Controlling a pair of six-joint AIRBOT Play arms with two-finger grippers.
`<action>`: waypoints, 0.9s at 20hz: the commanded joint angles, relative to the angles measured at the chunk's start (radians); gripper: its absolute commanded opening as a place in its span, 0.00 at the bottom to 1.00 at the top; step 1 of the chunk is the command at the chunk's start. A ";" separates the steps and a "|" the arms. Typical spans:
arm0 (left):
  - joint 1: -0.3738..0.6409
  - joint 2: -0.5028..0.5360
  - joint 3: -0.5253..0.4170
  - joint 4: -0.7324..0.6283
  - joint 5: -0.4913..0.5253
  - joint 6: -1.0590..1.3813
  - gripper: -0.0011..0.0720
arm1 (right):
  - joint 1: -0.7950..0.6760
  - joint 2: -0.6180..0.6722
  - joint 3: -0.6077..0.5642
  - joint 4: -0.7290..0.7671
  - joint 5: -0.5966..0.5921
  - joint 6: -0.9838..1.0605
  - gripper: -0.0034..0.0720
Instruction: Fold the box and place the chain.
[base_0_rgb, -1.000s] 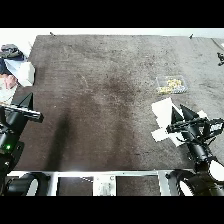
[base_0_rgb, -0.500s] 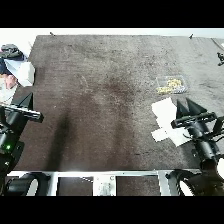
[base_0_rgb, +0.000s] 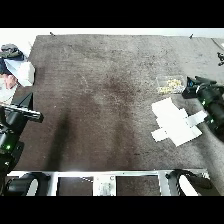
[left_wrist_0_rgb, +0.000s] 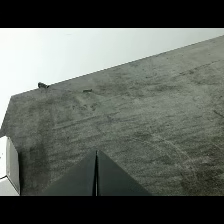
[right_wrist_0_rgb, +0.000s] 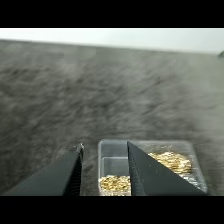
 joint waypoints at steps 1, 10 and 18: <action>0.001 0.001 0.000 0.000 0.000 0.000 0.03 | -0.305 -0.246 0.201 -0.226 0.538 0.190 0.48; 0.001 0.001 0.000 0.000 0.000 0.000 0.03 | -0.559 -0.655 0.772 -0.782 0.998 0.513 0.64; 0.001 0.001 0.000 0.000 0.000 0.000 0.03 | -0.559 -1.012 1.098 -1.014 1.170 0.531 0.64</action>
